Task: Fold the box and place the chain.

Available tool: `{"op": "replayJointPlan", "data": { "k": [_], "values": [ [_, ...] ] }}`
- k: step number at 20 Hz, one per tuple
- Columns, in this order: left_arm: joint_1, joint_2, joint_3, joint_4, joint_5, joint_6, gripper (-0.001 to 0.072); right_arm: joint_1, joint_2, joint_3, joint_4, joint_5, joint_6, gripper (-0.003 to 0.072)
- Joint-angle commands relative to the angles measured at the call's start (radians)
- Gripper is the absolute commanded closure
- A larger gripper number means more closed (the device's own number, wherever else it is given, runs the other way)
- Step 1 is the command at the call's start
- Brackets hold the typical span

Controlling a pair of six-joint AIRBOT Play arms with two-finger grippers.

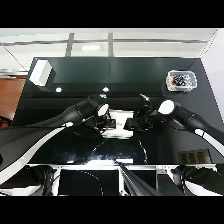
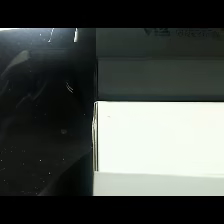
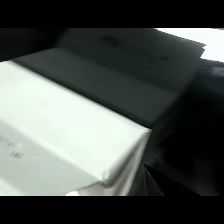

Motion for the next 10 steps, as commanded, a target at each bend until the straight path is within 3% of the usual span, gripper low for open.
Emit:
{"op": "replayJointPlan", "data": {
  "k": [1,2,5,7,10],
  "values": [
    [0.0,-0.001,0.0,0.011,0.0,0.001,0.0681,0.117,0.0,0.073,-0.329,-0.016,0.381,0.0141],
    [0.0,-0.001,0.0,0.011,0.0,0.002,0.0681,0.142,0.0,0.087,-0.361,0.0,0.435,0.0222],
    [0.0,-0.001,0.0,0.018,-0.002,0.002,0.0681,0.204,-0.001,0.116,-0.459,0.032,0.598,0.0368],
    [0.0,-0.001,0.0,0.018,-0.004,0.002,0.0681,0.234,-0.011,0.134,-0.541,0.085,0.705,0.0375],
    [0.0,-0.001,0.0,0.018,-0.004,0.002,0.0681,0.239,-0.037,0.148,-0.545,0.145,0.769,0.0376]
  ]
}}
